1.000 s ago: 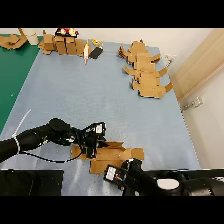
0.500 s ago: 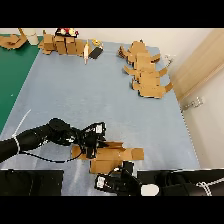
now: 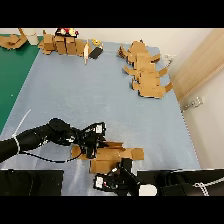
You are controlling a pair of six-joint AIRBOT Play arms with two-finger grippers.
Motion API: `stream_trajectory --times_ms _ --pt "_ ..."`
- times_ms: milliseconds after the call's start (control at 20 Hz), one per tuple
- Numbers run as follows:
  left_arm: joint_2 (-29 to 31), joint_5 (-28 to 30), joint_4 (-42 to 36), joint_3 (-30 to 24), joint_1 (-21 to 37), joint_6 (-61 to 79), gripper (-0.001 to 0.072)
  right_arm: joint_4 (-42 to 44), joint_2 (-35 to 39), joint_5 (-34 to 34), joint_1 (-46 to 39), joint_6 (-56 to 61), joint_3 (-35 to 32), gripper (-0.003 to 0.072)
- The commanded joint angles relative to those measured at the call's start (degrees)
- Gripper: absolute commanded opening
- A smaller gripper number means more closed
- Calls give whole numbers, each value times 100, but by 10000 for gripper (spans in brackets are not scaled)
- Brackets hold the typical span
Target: Fold the box.
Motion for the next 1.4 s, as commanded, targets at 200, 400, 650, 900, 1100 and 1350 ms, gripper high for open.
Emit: stream_trajectory --times_ms 200,400,650,900,1100,1350 --pt "2 -2 0 4 -4 2 12 -697 7 -66 0 267 28 448" --pt "2 0 0 4 -4 2 12 -719 4 15 2 260 44 448" --pt "2 0 0 7 -4 2 12 -678 7 109 -356 452 37 711" --pt "2 0 0 4 -4 2 13 -824 61 52 -726 671 37 711" --pt "2 -2 0 4 -4 2 12 -595 516 -302 -719 791 35 711" --pt "2 -4 0 7 -4 2 13 -741 1099 -608 -726 793 -223 711"
